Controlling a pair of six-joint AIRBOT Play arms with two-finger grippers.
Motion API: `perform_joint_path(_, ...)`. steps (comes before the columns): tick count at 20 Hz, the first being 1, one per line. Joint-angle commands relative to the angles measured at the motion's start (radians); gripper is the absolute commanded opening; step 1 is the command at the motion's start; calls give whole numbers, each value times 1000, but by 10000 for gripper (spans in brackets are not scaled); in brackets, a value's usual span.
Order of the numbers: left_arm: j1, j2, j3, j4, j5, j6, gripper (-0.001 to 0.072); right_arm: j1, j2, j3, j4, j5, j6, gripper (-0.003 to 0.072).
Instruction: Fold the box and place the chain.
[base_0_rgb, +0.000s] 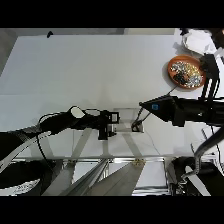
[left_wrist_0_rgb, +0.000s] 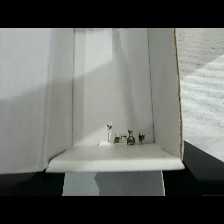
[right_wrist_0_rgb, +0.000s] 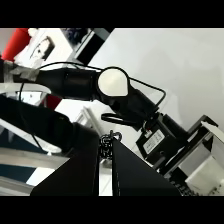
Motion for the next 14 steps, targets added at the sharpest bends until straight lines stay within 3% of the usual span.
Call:
perform_joint_path(1, 0, 0, 0, 0, 0, 0, 272, 67, -73, 0, -74, -35, -25, 23)
perform_joint_path(8, 0, 0, 0, 0, 0, 0, 272, 122, -265, -2, -378, -46, -20, 24)
perform_joint_path(14, 0, 0, 0, 0, 0, 0, 272, 197, -384, -93, -402, -180, -21, 24)
